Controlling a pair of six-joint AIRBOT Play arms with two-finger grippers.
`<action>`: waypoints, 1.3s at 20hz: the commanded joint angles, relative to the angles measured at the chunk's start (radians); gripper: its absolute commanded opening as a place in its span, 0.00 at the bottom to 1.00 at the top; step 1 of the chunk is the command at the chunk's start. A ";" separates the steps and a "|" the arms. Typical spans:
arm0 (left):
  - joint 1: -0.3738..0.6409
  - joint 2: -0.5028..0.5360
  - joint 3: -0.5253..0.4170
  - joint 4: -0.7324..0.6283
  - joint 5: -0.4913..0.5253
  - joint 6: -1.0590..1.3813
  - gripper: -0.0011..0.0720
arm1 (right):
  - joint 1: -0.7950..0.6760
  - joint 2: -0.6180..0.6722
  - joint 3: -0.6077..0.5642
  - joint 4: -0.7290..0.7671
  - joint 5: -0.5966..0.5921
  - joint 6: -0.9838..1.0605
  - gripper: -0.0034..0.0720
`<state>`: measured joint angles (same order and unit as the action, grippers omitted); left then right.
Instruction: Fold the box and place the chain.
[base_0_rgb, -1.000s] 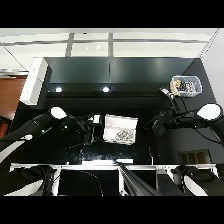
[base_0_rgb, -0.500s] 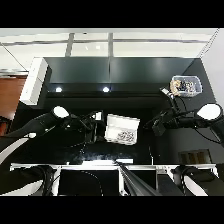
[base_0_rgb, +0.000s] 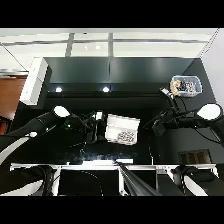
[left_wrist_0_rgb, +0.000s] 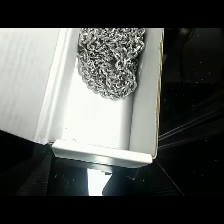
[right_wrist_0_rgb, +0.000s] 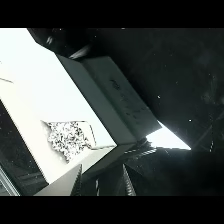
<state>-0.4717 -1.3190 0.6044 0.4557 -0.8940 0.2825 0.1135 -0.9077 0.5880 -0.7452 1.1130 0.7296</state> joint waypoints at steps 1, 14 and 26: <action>-0.001 -0.001 0.001 0.004 -0.009 0.008 0.98 | 0.001 0.001 -0.001 0.000 0.000 0.000 0.47; -0.040 -0.001 0.003 0.029 0.053 -0.043 0.56 | 0.001 0.001 -0.001 0.000 -0.013 0.000 0.47; -0.036 -0.001 0.003 0.034 0.091 -0.097 0.56 | 0.093 -0.201 0.221 0.011 -0.281 0.198 0.90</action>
